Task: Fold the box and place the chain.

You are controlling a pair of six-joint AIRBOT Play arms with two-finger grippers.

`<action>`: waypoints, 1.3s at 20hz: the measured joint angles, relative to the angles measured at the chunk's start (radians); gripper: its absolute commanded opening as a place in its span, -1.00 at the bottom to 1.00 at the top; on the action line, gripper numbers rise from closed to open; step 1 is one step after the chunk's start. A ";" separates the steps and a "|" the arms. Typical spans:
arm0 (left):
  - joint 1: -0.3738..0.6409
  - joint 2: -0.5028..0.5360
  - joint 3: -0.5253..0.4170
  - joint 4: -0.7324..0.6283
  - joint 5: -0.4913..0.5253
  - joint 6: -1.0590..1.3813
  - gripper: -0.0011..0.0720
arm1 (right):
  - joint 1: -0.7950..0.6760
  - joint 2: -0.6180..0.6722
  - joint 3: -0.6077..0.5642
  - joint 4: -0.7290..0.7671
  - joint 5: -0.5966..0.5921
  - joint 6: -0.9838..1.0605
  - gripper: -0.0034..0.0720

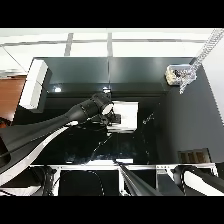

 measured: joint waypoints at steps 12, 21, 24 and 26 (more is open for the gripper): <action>0.000 0.000 0.000 0.000 0.000 0.000 -0.89 | 0.236 0.076 -0.079 0.042 0.225 0.020 -0.87; 0.000 0.000 0.000 0.000 0.000 0.000 -0.89 | 0.386 0.071 -0.142 0.143 0.312 0.016 -0.86; 0.000 0.000 0.000 0.000 0.000 0.000 -0.89 | 0.421 0.054 -0.145 0.175 0.318 0.016 -0.86; 0.000 0.000 0.000 0.000 0.000 0.000 -0.89 | 0.440 0.041 -0.150 0.185 0.319 0.016 -0.86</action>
